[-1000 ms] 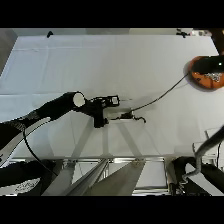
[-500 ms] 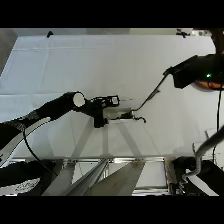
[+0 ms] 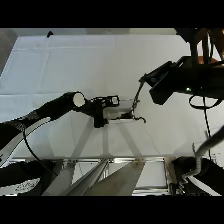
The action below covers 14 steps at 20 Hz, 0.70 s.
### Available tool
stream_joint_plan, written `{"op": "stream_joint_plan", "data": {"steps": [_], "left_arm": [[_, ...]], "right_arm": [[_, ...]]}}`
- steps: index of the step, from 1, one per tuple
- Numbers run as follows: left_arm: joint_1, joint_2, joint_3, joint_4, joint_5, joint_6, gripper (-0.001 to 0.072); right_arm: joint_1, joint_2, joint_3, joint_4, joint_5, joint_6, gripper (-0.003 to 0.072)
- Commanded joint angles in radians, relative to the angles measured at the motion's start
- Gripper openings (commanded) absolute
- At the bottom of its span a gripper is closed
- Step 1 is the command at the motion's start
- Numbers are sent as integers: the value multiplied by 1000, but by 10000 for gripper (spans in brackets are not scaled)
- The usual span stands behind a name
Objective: Fold the box and place the chain.
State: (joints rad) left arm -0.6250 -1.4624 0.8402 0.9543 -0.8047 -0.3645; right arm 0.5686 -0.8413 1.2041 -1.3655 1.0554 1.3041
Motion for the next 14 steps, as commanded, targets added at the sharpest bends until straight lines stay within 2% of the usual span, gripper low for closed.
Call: {"op": "stream_joint_plan", "data": {"steps": [1, 9, 14], "left_arm": [[0, 1, 0, 0, 0, 0, 348], [0, 1, 0, 0, 0, 0, 348], [0, 1, 0, 0, 0, 0, 348]], "right_arm": [[76, 13, 0, -17, -43, 0, 12], [124, 137, 0, -59, -150, 0, 11], [124, 162, 0, -29, -150, -32, 12]]}}
